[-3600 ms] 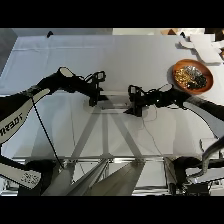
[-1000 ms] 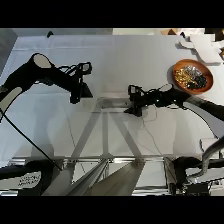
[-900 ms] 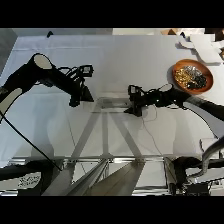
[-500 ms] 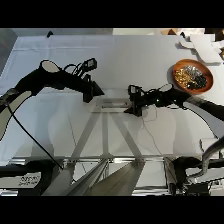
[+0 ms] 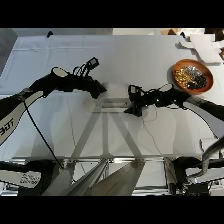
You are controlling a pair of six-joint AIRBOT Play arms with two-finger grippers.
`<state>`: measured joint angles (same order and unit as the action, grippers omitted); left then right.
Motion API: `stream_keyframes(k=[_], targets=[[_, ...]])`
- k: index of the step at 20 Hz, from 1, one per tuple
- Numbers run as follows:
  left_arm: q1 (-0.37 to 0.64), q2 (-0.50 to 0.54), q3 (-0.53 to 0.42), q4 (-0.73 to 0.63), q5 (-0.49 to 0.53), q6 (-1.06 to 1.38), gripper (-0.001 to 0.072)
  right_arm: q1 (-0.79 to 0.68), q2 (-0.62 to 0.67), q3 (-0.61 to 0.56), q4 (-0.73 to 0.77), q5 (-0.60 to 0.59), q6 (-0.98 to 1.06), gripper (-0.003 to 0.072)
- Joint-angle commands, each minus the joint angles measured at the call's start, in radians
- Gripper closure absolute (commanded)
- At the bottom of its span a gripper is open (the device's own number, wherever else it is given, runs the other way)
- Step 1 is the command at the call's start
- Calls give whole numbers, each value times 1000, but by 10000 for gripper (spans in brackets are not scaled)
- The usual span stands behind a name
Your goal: Fold the box and place the chain.
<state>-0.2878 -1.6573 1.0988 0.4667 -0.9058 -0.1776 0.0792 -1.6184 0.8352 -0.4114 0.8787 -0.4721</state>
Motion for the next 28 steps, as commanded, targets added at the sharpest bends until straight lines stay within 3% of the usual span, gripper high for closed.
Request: stream_keyframes(k=[1, 5, 9, 10, 12, 13, 20, 25, 28], targets=[[21, 30, -1, -2, -53, -10, 704, 1, 0, 0, 0, 0, 0, 260], [67, 117, -1, 103, -146, -10, 699, 1, 0, 0, 0, 0, 0, 260], [66, 165, -1, 387, -189, -9, 695, 1, 0, 0, 0, 0, 0, 260], [61, 165, -1, 437, -207, -9, 636, 1, 0, 0, 0, 0, 0, 260], [55, 164, -8, 485, -216, -9, 309, 1, 0, 0, 0, 0, 0, 260], [55, 163, -16, 484, -207, -6, 252, 1, 0, 0, 0, 0, 0, 260], [56, 77, -55, 449, -176, 8, 252, 1, 0, 0, 0, 0, 0, 260], [57, 40, -60, 240, -175, 334, 252, 1, 0, 0, 0, 0, 0, 260], [57, 39, -65, 227, -180, 474, 252, 1, 0, 0, 0, 0, 0, 260]])
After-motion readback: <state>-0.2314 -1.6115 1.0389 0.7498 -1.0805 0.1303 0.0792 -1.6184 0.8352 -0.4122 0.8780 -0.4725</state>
